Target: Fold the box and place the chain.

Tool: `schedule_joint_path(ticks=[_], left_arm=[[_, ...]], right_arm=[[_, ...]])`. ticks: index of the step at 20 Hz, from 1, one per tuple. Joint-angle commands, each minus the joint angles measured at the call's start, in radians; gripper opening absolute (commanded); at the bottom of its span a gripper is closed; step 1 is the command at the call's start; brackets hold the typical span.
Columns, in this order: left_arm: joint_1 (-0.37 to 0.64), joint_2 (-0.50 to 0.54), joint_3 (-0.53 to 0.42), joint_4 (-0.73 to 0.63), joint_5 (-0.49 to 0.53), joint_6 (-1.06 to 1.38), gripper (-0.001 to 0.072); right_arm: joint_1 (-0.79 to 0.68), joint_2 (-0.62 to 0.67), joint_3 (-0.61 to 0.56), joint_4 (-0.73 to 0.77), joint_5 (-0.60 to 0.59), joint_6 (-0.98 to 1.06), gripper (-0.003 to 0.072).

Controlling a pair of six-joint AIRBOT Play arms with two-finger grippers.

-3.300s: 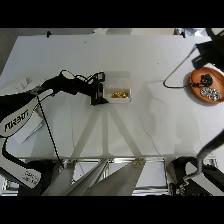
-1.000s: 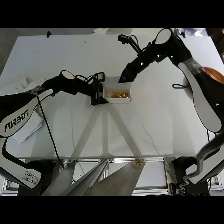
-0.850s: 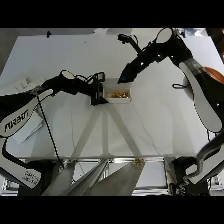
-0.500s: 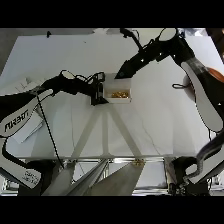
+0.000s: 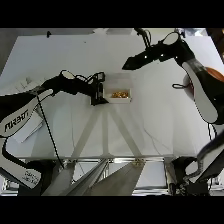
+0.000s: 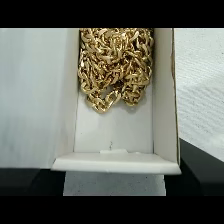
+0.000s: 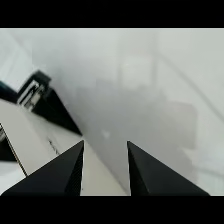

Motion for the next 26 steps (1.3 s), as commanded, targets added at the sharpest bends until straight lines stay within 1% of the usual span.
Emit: schedule_joint_path(ticks=[1,3,5,6,8,13,16,17,19,22,26], left_arm=[[0.0,0.001,0.0,0.0,0.0,0.0,0.0277],[0.0,0.001,0.0,0.0,0.0,0.0,0.0277],[0.0,0.001,0.0,0.0,0.0,0.0,0.0277],[0.0,0.001,0.0,0.0,0.0,0.0,0.0277],[0.0,0.001,-0.001,0.0,0.0,0.0,0.0277],[0.0,0.001,0.0,0.0,0.0,0.0,0.0277],[0.0,0.001,0.0,0.0,0.0,0.0,0.0277],[0.0,0.001,0.0,0.0,0.0,0.0,0.0277],[0.0,0.001,-0.001,0.0,0.0,0.0,0.0277],[0.0,0.001,0.0,0.0,0.0,0.0,0.0277],[0.0,0.001,0.0,0.0,0.0,0.0,0.0277]], right_arm=[[0.012,-0.027,0.001,0.01,0.182,-0.13,0.032],[0.029,-0.015,0.001,0.013,0.259,-0.254,0.032],[0.05,0.002,0.001,0.001,0.276,-0.323,0.0327],[0.061,0.012,0.001,-0.019,0.259,-0.345,0.035],[0.083,0.028,0.001,-0.064,0.22,-0.37,0.0436],[0.132,0.036,0.001,-0.17,0.19,-0.385,0.0442],[0.151,0.036,0.001,-0.172,0.185,-0.385,0.0444],[0.156,0.036,0.001,-0.172,0.185,-0.385,0.0469],[0.168,0.036,0.001,-0.172,0.186,-0.385,0.0485],[0.184,0.036,-0.003,-0.172,0.185,-0.385,0.0485],[0.188,0.04,-0.044,-0.175,0.184,-0.385,0.0485]])
